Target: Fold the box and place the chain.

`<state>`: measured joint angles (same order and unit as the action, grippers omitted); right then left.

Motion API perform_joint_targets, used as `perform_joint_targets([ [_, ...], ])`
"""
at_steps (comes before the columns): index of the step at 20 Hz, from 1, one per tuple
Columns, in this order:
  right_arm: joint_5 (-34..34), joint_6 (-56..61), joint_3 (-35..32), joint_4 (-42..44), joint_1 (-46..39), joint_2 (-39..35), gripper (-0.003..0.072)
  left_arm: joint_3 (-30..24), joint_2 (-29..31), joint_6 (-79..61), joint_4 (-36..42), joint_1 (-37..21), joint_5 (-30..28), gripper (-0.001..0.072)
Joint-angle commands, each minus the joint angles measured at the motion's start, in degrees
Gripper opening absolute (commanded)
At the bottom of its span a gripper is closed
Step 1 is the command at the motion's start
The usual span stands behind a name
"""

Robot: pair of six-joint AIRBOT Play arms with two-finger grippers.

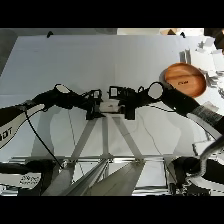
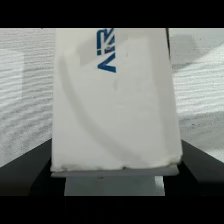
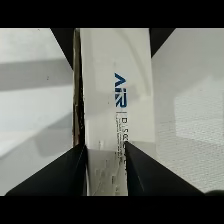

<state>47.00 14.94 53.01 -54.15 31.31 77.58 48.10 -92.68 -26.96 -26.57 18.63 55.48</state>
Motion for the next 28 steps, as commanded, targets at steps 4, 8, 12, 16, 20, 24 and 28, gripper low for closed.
perform_joint_targets([
  [4,0.35,0.24,-0.59,1.70,0.04,-0.57,0.0418,0.02,0.00,0.00,-0.04,0.04,0.02,0.0276],
  [8,0.28,3.43,-0.59,2.32,0.04,-2.40,0.0401,0.02,0.00,0.00,-0.04,0.04,0.04,0.0276],
  [12,0.33,16.63,-0.59,4.74,0.04,-3.48,0.0363,0.02,0.00,0.02,-0.04,0.02,0.04,0.0276],
  [16,-1.25,22.77,-0.61,7.08,0.04,-3.41,0.0010,0.02,-0.02,0.00,-0.04,0.02,0.04,0.0276],
  [20,-5.77,24.35,-2.95,11.58,0.04,-2.95,0.0007,0.02,0.00,0.00,-0.04,0.02,0.04,0.0276],
  [24,-10.25,24.28,-9.14,20.17,0.04,-1.25,0.0007,0.02,-0.02,0.00,-0.04,0.04,0.04,0.0276],
  [28,-9.14,24.26,-10.43,21.24,0.04,-0.33,0.0008,0.02,0.00,0.02,-0.04,0.02,0.04,0.0276],
])
